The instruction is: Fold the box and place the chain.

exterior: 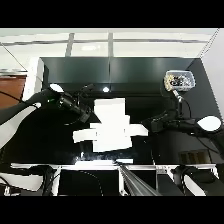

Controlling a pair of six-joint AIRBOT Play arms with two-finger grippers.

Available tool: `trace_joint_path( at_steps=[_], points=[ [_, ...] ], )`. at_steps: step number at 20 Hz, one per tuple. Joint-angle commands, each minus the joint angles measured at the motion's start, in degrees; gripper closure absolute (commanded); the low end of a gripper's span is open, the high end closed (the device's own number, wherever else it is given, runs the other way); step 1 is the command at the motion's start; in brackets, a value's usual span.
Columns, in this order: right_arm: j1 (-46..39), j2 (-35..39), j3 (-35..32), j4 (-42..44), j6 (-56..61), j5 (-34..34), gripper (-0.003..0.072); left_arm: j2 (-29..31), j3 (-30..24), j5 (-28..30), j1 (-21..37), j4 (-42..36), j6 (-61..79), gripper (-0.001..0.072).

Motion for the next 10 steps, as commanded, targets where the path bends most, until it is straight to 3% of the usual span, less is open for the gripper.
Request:
trace_joint_path(
  at_steps=[1,3,5,8,10],
  points=[
    [-1.3,0.0,7.9,-15.4,-1.7,11.4,0.0004,6.6,-1.6,3.3,-3.1,4.7,-0.1,0.0692],
    [-1.3,0.0,9.0,-16.7,-5.0,13.3,0.0004,12.1,-4.6,8.1,-5.1,-1.5,6.3,0.0690],
    [-1.3,0.0,9.0,-16.9,-11.4,14.9,0.0004,15.1,-7.0,9.3,-6.1,-6.6,14.8,0.0690],
    [-0.7,0.0,9.0,-18.4,-14.0,14.7,0.0004,15.2,-8.2,11.7,-8.2,-4.5,19.2,0.0690],
    [1.3,0.0,9.0,-19.5,-16.4,13.7,0.0004,15.1,-10.3,23.7,-9.7,-5.3,20.1,0.0691]
  ],
)
